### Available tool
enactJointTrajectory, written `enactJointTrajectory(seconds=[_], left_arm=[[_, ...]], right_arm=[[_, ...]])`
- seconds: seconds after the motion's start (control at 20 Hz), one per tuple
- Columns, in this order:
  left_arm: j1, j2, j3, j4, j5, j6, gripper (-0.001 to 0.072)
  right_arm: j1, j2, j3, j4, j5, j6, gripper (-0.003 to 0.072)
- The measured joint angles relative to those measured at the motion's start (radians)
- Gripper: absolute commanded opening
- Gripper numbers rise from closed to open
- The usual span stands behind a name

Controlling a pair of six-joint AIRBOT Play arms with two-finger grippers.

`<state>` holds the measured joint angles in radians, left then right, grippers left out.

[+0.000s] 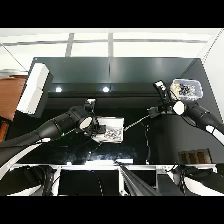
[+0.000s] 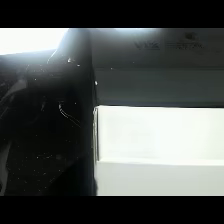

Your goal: Fold the box and place the chain.

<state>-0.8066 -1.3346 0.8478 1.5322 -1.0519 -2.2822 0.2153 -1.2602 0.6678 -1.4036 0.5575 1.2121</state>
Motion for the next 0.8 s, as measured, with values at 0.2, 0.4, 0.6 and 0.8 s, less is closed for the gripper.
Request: enactJointTrajectory(seconds=[0.2,0.4,0.6,0.8], left_arm=[[0.000,0.000,0.000,0.000,0.000,0.000,0.0030],[0.000,0.000,0.000,0.000,-0.002,0.000,0.0030],[0.000,0.000,0.000,0.000,-0.002,0.000,0.0030],[0.000,0.000,0.000,0.000,-0.002,0.000,0.0030]], right_arm=[[0.000,-0.004,0.003,0.005,0.029,0.000,0.0021],[0.000,0.004,0.037,0.008,0.117,0.000,0.0021],[0.000,0.053,0.113,0.009,0.208,0.000,0.0021],[0.000,0.164,0.227,0.014,0.347,0.000,0.0021]])
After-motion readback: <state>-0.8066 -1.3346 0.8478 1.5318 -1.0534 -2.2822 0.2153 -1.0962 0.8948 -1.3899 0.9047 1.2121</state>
